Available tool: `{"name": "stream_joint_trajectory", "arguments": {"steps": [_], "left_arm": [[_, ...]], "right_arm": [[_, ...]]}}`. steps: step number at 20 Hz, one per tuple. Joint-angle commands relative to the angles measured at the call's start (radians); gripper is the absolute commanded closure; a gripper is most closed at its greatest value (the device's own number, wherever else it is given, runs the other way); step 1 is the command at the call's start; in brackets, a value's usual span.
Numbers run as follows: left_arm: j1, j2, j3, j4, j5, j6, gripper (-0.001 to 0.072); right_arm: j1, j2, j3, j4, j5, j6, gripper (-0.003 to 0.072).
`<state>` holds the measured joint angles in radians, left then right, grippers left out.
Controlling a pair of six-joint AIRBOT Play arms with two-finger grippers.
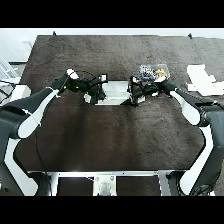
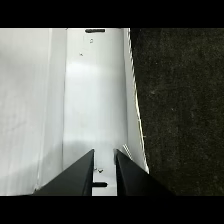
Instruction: Fold the box and place the chain.
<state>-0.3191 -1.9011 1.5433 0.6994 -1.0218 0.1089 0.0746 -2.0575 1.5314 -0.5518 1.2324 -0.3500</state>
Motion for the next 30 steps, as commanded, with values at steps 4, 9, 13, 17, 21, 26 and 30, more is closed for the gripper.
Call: {"name": "stream_joint_trajectory", "arguments": {"steps": [4,9,13,17,21,26,30], "left_arm": [[0.0,0.0,0.0,-0.001,-0.003,0.005,0.0344],[0.0,0.0,0.0,-0.001,-0.005,0.005,0.0169],[0.0,0.0,0.0,0.0,-0.005,0.006,0.0166],[0.0,0.0,0.0,0.0,-0.003,0.009,0.0166],[0.023,0.001,0.001,0.007,-0.014,0.008,0.0412],[0.111,0.015,0.053,0.0,-0.251,0.02,0.0688],[0.167,0.078,0.085,-0.002,-0.377,-0.061,0.0692]], "right_arm": [[0.001,0.0,0.0,0.001,-0.001,0.001,0.0247],[0.001,0.0,0.0,0.001,-0.001,0.001,0.0247],[0.001,0.0,0.0,0.001,-0.001,0.001,0.0247],[0.001,0.0,0.0,0.001,-0.001,0.001,0.0247],[0.001,0.0,0.0,0.001,-0.001,0.001,0.0247],[0.001,0.0,0.0,0.001,-0.001,0.001,0.0247],[0.001,0.0,0.0,0.001,-0.001,0.001,0.0247]]}}
